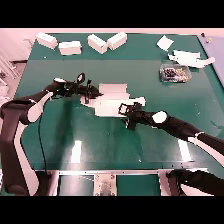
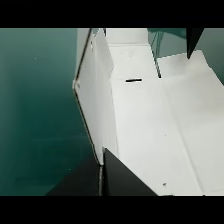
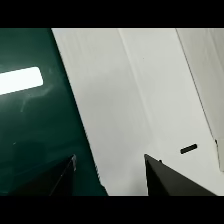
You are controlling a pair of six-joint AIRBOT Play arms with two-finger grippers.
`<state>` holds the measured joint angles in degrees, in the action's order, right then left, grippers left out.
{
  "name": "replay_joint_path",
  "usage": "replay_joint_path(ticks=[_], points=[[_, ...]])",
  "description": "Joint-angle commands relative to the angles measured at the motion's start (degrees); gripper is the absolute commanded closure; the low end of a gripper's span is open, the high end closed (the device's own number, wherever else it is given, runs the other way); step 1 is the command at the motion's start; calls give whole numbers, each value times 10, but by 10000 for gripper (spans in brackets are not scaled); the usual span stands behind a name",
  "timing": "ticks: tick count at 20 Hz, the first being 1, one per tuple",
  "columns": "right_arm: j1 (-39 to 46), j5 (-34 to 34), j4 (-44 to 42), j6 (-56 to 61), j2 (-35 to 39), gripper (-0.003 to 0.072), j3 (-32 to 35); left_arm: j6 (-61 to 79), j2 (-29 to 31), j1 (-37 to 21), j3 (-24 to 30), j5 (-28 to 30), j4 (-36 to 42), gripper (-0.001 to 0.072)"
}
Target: Fold the box and place the chain.
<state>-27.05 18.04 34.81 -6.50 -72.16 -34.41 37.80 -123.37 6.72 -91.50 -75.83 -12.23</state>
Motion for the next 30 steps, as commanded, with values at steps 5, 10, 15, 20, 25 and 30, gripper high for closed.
replay_joint_path(ticks=[5,10,15,20,25,30], points=[[-2,-19,3,-47,-13,166,-1,0,0,0,0,0,4,685],[-4,-26,4,-61,-28,166,-12,0,0,0,0,0,5,685],[-4,-29,3,-69,-43,169,-22,0,0,0,0,0,5,685],[0,-50,3,-60,-13,179,-60,0,0,0,0,0,5,686],[21,-50,1,-60,-4,177,-62,0,0,0,0,0,5,685],[59,0,-18,-66,-39,172,-89,0,0,0,0,0,6,685]])
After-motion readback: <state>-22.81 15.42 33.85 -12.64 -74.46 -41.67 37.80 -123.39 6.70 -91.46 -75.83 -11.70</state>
